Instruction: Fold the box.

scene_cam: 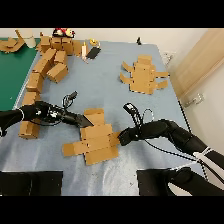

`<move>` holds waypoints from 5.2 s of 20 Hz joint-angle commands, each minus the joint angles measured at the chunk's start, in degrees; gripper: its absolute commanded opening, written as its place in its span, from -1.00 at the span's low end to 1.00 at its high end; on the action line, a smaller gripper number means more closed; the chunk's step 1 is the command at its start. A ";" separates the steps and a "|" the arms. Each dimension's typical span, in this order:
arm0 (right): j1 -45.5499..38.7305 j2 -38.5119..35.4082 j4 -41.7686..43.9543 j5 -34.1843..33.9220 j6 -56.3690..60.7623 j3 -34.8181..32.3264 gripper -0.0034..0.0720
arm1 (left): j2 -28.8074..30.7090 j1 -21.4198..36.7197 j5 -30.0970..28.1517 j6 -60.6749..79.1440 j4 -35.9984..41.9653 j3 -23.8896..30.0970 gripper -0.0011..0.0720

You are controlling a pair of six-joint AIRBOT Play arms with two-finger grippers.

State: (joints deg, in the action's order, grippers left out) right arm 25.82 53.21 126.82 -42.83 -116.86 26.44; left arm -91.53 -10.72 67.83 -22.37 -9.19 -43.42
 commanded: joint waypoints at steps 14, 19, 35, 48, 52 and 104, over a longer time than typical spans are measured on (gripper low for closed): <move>-13.20 -0.07 -19.04 1.31 16.65 14.51 0.10 | 5.09 -8.76 0.00 15.54 3.06 -4.61 -0.94; -14.43 0.33 -18.84 4.04 16.87 15.72 0.10 | 5.09 -18.43 -3.45 20.52 7.32 -4.61 -0.94; -14.43 1.14 -18.84 0.48 16.98 15.67 0.03 | 19.50 -24.24 -25.20 40.26 9.33 4.76 -0.94; -14.43 1.25 -19.06 0.76 16.96 15.67 0.03 | 19.50 -25.16 -25.29 49.90 12.83 9.92 -0.94; -14.43 3.13 -19.02 0.72 16.98 15.67 0.03 | 20.00 -28.46 -27.19 54.82 12.66 9.92 -0.94; -14.40 5.03 -17.81 0.81 16.96 15.69 0.03 | 20.11 -23.91 -20.72 65.07 22.56 13.35 -0.94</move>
State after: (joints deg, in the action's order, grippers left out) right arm 11.44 58.24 108.90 -42.02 -99.90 42.09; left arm -71.46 -34.70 46.68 39.07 8.14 -29.87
